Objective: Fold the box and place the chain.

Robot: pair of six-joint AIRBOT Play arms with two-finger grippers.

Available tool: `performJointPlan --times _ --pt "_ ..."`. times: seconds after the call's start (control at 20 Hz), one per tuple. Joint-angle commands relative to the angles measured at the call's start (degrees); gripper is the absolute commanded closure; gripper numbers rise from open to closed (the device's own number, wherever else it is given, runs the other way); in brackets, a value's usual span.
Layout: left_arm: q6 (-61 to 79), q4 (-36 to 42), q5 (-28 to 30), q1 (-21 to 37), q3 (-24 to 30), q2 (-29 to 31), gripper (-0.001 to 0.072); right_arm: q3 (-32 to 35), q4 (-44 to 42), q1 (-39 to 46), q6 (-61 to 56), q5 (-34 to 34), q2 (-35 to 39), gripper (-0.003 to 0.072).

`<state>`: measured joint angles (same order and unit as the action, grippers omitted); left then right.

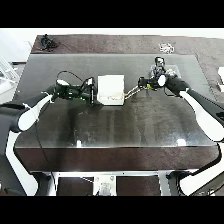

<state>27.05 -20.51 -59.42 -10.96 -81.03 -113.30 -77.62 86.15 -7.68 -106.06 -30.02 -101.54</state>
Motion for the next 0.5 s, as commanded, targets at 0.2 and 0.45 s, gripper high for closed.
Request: performJointPlan --times 0.2,0.45 --pt "0.02 0.00 0.02 0.04 0.02 0.04 0.0168 -0.87 -0.22 -0.46 0.17 -3.28 -5.20 0.0685" --pt "0.00 0.02 0.02 0.04 0.02 0.04 0.0169 -2.38 -0.22 -0.48 0.20 -7.80 -2.36 0.0685"
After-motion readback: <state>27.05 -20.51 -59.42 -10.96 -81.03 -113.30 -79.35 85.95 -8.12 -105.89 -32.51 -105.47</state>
